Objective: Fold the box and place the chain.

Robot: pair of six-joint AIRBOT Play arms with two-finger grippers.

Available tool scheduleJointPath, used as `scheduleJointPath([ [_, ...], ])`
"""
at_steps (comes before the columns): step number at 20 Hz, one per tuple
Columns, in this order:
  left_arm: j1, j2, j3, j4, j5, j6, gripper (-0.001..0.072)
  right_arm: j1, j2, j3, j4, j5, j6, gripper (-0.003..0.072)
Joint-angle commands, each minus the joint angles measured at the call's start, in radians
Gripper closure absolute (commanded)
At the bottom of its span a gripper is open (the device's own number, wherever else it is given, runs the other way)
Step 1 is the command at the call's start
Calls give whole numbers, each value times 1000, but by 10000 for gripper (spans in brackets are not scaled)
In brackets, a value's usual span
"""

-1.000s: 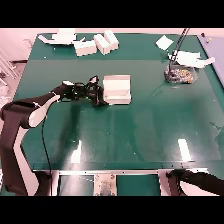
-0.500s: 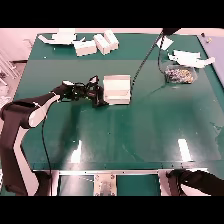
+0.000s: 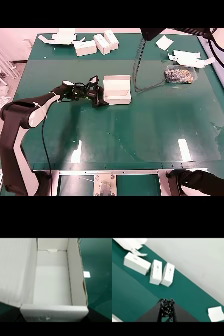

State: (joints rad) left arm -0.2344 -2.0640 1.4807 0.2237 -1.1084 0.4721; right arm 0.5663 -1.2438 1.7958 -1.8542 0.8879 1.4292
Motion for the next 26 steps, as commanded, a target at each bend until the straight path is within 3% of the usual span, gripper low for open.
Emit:
scheduleJointPath([
  [1,0,0,0,0,0,0,230,6,-1,0,2,-75,-2,683],
  [5,0,0,0,0,0,0,230,6,-1,0,2,-142,-2,683],
  [17,0,0,0,0,0,0,230,68,-15,18,20,-196,-76,683],
  [26,0,0,0,0,0,0,230,68,-100,-40,116,-39,-71,683],
])
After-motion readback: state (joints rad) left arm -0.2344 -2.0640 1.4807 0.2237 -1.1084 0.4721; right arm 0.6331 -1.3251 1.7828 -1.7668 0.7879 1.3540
